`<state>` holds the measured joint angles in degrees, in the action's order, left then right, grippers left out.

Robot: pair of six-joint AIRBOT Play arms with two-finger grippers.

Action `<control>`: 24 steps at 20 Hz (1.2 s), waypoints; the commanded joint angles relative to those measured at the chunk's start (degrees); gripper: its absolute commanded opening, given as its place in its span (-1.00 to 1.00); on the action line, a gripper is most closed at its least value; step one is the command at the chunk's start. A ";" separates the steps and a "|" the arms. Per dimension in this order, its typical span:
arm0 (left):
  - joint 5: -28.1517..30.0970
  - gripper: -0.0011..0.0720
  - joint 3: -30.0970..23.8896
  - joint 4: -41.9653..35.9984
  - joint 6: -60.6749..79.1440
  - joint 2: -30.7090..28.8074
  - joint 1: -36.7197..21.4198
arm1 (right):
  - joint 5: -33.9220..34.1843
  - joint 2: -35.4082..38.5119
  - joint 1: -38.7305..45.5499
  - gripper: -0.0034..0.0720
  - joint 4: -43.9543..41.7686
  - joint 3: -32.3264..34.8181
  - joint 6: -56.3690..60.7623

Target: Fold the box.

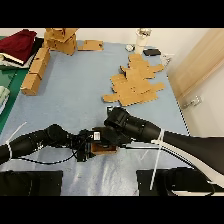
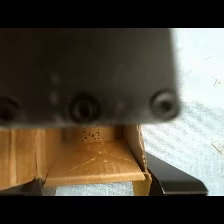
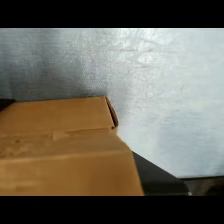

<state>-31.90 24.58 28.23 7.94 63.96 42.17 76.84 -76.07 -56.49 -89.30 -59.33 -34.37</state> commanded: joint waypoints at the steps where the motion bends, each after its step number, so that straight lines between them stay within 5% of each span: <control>1: -0.02 0.71 0.07 0.02 0.04 -0.02 0.00 | 2.49 3.02 -0.02 0.30 0.46 -0.07 2.32; 8: -0.02 0.71 0.07 0.02 0.07 -0.02 0.00 | 13.90 12.37 0.72 0.22 8.90 0.17 6.03; 11: -0.02 0.71 0.07 0.02 0.07 -0.02 0.00 | 14.25 13.62 11.76 -0.73 13.09 3.15 -1.86; 13: -0.02 0.71 0.07 0.02 0.07 -0.02 -0.02 | 0.55 12.20 25.64 -0.90 3.63 7.02 -16.35; 15: -0.02 0.71 0.07 0.02 0.04 -0.02 0.00 | -15.91 8.26 40.24 -0.90 -22.64 10.47 -43.28; 16: -0.02 0.71 0.07 0.02 0.04 -0.02 0.00 | -17.66 5.31 45.55 -0.90 -38.03 10.71 -56.81; 18: 0.00 0.71 0.07 0.02 0.04 -0.02 -0.02 | -14.29 -0.44 51.82 -0.90 -61.90 10.62 -79.49; 19: 0.00 0.71 0.07 0.02 0.07 -0.02 0.00 | -11.67 -2.64 52.57 -0.90 -66.55 10.19 -84.89; 24: -0.04 0.71 0.07 0.02 0.07 -0.02 -0.02 | -1.27 -5.49 45.62 -0.90 -66.99 9.88 -102.07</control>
<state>-31.94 24.60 28.23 7.99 63.96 42.17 70.85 -79.81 -9.15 -148.09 -49.63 -119.35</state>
